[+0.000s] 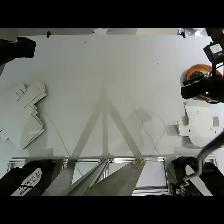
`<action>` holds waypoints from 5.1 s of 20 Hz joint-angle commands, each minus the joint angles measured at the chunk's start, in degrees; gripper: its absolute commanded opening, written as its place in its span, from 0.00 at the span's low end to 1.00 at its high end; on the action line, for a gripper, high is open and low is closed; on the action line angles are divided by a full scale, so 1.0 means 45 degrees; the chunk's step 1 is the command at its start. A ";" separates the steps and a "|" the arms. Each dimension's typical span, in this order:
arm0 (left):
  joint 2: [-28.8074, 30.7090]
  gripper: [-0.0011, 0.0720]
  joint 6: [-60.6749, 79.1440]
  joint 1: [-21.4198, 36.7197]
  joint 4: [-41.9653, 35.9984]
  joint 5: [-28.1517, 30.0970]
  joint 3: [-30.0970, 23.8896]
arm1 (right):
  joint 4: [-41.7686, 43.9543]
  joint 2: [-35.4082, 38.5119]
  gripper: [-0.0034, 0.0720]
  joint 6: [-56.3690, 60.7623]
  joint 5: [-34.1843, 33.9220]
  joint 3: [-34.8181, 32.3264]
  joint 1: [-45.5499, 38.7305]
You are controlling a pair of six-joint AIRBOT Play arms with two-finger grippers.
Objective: Fold the box and place the chain.
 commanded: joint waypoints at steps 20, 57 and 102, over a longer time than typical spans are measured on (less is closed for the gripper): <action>0.0010 0.90 0.0005 0.0010 0.0010 -0.0083 -0.0019 | -0.4731 -0.0505 0.53 0.2526 0.0899 0.0733 -0.5314; 0.0010 0.90 0.0005 0.0010 0.0005 -0.0083 -0.0019 | -0.6411 -0.8102 0.06 -0.1919 0.3230 0.1433 -1.1128; 0.0010 0.90 0.0005 0.0010 0.0010 -0.0087 -0.0019 | 1.0336 -0.8801 0.06 -0.6873 -0.4843 -0.0374 0.0408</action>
